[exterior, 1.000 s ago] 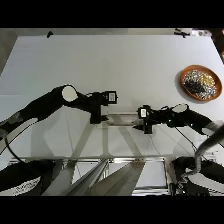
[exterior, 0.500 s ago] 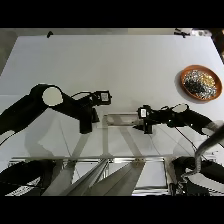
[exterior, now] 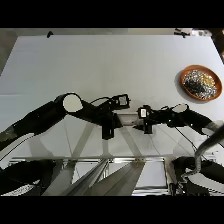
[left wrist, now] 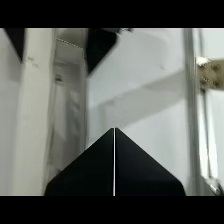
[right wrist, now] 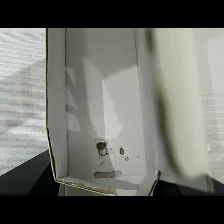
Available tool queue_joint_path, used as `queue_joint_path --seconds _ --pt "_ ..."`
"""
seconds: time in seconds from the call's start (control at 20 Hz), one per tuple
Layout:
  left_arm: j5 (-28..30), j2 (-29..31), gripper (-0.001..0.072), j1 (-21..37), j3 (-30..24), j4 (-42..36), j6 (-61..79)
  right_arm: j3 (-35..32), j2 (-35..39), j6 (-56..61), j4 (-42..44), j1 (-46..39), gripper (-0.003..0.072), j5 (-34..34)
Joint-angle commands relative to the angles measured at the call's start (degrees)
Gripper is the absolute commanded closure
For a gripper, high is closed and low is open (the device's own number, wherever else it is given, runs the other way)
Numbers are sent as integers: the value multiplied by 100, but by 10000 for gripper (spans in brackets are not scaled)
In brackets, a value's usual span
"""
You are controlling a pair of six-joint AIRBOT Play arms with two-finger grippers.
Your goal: Fold the box and place the chain.
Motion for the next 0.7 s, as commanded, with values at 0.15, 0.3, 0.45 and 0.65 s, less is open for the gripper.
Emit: queue_joint_path --seconds 0.15,0.3,0.45,0.65 --pt "2798 -398 706 -63 2 -181 -669 0 -2 0 2 -2 223 0" --pt "3040 -704 707 -61 2 -177 -929 0 -2 0 2 -2 223 0" --pt "3038 -1115 707 -61 2 -175 -1294 0 -2 0 2 -2 223 0" --pt "3036 -1526 707 -61 2 -177 -1637 0 -2 0 2 -2 223 0"
